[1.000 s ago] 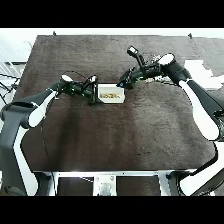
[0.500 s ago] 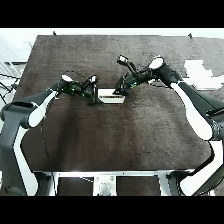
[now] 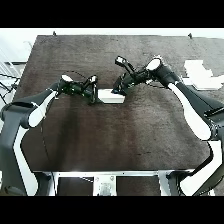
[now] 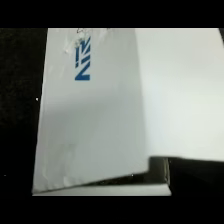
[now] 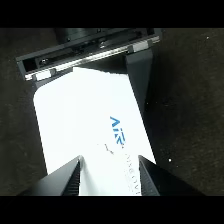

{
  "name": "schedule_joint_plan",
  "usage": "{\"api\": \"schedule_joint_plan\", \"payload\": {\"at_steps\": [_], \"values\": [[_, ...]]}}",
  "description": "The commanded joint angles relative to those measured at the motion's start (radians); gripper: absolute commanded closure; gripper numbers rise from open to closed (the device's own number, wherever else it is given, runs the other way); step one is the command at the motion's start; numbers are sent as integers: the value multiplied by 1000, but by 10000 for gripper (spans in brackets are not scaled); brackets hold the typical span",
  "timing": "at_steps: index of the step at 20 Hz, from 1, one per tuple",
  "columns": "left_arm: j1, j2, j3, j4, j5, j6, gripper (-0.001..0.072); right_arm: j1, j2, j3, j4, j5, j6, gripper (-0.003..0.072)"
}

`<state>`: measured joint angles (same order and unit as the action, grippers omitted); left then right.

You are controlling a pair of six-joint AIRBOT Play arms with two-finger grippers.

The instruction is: Fold the box and place the chain.

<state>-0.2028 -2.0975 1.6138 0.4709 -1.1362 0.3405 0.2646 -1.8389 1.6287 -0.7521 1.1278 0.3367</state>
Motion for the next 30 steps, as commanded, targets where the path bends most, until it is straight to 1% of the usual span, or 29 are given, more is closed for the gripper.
{"api": "schedule_joint_plan", "payload": {"at_steps": [1,3,7,9,10,11,14,16,18,19,22,25,26,28,30], "values": [[0,0,0,0,1,0,236,2,-1,1,-7,-38,-7,255],[0,0,0,0,1,0,236,2,-1,1,-19,-42,-13,254],[0,0,0,0,1,0,236,0,1,3,-16,45,-54,253],[0,-1,0,0,1,0,236,0,1,3,-16,43,-60,250],[0,-1,0,0,1,0,236,0,1,3,-17,43,-61,238],[0,-1,0,0,1,0,236,0,1,3,-19,43,-61,208],[0,0,0,0,1,0,236,1,0,3,-19,37,-62,208],[0,-1,0,0,1,0,236,1,0,3,-19,-6,-61,210],[0,0,0,0,1,0,236,1,0,3,-19,-52,-61,216],[0,0,0,0,1,0,236,1,0,3,-19,-67,-61,248],[0,-1,0,0,1,0,236,1,1,3,-35,-98,-61,254],[0,0,0,0,2,0,236,2,1,3,-35,-98,-61,259],[0,0,0,0,2,0,236,3,1,3,-35,-90,-61,278],[0,0,0,1,2,0,236,9,1,1,-43,-58,-61,277],[0,0,0,1,2,0,236,14,0,-3,-53,-55,-61,277]]}}
